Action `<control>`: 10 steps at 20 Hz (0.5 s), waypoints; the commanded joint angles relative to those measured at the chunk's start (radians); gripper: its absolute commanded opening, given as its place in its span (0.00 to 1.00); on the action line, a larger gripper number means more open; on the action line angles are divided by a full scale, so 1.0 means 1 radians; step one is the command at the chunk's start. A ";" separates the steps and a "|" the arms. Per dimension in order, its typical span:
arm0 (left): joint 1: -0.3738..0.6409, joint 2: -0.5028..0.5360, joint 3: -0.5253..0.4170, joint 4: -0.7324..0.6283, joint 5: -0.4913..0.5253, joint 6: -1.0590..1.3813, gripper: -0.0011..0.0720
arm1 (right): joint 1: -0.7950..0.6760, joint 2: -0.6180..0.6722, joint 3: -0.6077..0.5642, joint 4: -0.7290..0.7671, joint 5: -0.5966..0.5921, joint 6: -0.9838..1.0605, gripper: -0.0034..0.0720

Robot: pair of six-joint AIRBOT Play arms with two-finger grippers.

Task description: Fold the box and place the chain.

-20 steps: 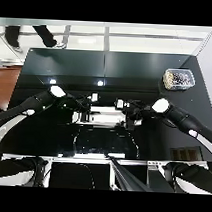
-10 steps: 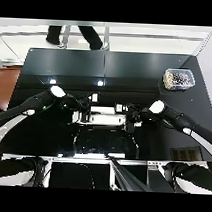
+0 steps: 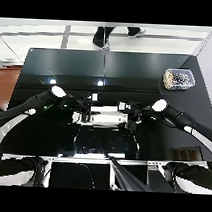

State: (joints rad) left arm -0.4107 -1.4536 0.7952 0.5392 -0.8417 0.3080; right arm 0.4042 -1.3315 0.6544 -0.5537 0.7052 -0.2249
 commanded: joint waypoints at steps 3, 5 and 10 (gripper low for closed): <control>0.000 -0.006 0.000 0.003 -0.003 0.002 0.05 | -0.002 -0.018 0.000 0.022 -0.003 -0.032 0.97; 0.000 -0.006 0.000 0.003 -0.003 0.002 0.05 | 0.003 -0.023 0.000 0.025 -0.005 -0.046 0.97; 0.000 -0.006 0.000 0.003 -0.003 0.002 0.05 | 0.010 -0.026 0.000 0.018 -0.010 -0.047 0.97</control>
